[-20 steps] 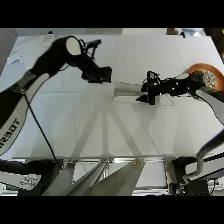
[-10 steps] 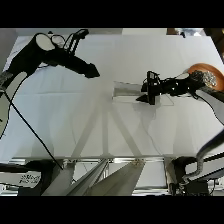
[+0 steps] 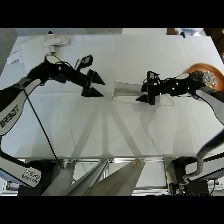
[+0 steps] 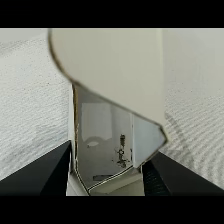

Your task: Fold the box and place the chain.

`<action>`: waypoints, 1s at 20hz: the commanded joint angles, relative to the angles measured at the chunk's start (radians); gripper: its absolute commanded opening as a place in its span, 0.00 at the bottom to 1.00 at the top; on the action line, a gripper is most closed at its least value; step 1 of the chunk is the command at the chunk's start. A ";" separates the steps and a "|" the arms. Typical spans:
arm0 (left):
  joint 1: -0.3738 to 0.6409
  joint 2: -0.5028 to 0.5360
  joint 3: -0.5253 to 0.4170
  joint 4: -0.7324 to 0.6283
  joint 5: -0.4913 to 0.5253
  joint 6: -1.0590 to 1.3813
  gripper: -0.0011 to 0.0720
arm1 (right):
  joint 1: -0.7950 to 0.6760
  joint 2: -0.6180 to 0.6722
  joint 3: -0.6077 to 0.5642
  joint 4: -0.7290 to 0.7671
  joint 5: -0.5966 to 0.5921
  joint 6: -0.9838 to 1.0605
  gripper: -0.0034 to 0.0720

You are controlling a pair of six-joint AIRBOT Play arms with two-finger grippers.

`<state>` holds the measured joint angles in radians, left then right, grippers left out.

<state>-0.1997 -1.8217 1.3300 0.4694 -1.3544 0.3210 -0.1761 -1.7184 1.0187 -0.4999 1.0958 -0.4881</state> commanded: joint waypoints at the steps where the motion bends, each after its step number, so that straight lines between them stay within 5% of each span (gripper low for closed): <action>1: -0.020 -0.080 -0.005 -0.092 -0.020 0.244 0.98 | 0.000 0.000 0.000 0.000 0.000 0.000 0.29; 20: -0.022 -0.117 -0.004 -0.172 0.064 0.100 0.98 | 0.000 0.000 0.000 0.000 0.000 0.000 0.29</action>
